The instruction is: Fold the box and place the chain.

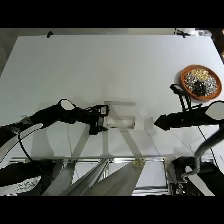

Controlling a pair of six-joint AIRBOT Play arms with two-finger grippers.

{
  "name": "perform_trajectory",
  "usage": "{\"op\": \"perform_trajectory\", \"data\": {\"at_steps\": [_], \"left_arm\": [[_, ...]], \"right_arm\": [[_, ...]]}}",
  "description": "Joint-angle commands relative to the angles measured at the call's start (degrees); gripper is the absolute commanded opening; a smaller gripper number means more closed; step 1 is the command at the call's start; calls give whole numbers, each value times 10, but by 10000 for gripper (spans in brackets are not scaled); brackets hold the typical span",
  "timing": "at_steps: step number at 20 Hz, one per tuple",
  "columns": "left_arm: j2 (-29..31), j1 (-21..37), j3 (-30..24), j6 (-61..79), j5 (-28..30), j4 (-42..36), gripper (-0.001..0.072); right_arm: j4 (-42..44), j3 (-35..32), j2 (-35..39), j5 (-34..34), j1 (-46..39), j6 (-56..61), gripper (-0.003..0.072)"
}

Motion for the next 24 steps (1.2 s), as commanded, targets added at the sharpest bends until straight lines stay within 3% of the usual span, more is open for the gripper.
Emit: {"op": "perform_trajectory", "data": {"at_steps": [1,5,9,13,17,20,24], "left_arm": [[0,0,0,0,0,0,332],[0,0,0,0,0,0,332],[0,0,0,0,0,0,332],[0,0,0,0,0,0,332],[0,0,0,0,0,0,332],[0,0,0,0,0,0,332],[0,0,0,0,0,0,332]], "right_arm": [[-91,-16,-20,-22,-15,33,165],[-43,-32,-72,-76,-11,34,154],[36,-34,-149,-125,44,-1,158],[124,-33,-181,-183,92,-35,202],[188,-32,-181,-184,92,-64,304],[245,-30,-178,-168,92,-103,307],[257,-19,-153,-149,92,-111,323]]}}
